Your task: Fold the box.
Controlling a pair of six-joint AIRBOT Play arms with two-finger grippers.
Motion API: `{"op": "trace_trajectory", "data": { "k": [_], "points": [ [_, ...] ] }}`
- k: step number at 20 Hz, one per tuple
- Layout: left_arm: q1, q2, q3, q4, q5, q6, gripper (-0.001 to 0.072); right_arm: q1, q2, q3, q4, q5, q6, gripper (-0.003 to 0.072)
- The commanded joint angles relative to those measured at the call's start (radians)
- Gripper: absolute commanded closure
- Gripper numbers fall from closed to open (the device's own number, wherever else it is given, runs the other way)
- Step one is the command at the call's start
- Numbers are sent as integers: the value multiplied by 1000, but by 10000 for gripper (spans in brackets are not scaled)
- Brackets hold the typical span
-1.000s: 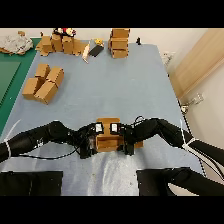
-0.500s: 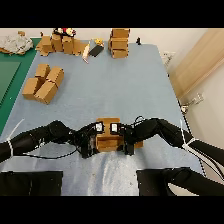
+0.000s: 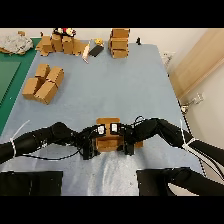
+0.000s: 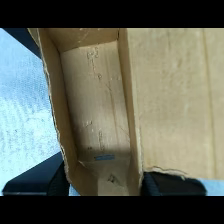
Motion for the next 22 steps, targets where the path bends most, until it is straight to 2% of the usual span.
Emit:
{"op": "trace_trajectory", "data": {
  "k": [1,3,4,5,22],
  "points": [
    [-5,-9,0,-1,4,29,16,0,0,0,0,0,0,245],
    [-5,-9,0,-1,8,33,18,0,0,0,0,0,0,246],
    [-5,-9,0,-1,12,33,83,0,0,0,0,0,0,245],
    [-5,-9,0,0,21,33,184,0,0,0,0,0,0,245],
    [-5,-8,0,0,30,32,191,0,0,0,0,0,0,246]
  ]
}}
